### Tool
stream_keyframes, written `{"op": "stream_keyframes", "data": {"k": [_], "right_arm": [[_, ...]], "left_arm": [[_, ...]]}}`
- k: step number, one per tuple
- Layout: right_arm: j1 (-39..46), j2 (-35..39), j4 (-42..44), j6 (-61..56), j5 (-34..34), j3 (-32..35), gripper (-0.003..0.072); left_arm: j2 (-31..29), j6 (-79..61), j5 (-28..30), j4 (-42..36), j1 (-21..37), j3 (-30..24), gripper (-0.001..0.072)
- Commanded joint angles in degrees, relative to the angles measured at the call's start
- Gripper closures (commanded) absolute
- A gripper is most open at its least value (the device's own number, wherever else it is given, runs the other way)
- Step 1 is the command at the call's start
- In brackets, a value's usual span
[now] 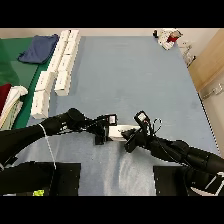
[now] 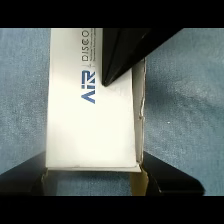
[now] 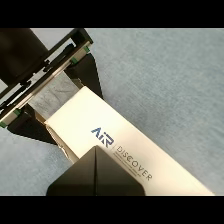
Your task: Fold the box.
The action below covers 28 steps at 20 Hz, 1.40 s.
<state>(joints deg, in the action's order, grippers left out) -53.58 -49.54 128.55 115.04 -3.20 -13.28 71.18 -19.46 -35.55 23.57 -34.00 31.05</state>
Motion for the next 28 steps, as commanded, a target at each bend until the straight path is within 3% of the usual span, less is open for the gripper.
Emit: {"op": "stream_keyframes", "data": {"k": [1, 8, 14, 17, 22, 28], "right_arm": [[0.00, 2.23, -3.04, 0.07, -0.85, 0.00, 0.0683], [2.45, 7.82, -6.91, 0.04, -2.36, -1.86, 0.0668], [10.49, 7.69, -13.68, 0.50, -17.75, -10.45, 0.0669], [15.21, 6.73, -13.66, 7.48, -25.53, -15.32, 0.0684], [28.15, -2.14, 1.92, 24.94, -42.25, -25.97, 0.0684], [42.42, -21.46, 5.03, 33.62, -66.66, -44.37, 0.0683]], "left_arm": [[0.00, -0.02, 0.02, 0.00, 0.04, 0.02, 0.0250], [0.00, -0.02, 0.02, 0.00, 0.04, 0.02, 0.0251], [0.00, -0.02, 0.02, 0.00, 0.04, 0.02, 0.0251], [0.00, -0.02, 0.02, 0.00, 0.04, 0.04, 0.0250], [0.00, -0.02, 0.02, 0.00, 0.04, 0.02, 0.0251], [0.00, -0.02, 0.02, 0.00, 0.04, 0.02, 0.0251]]}}
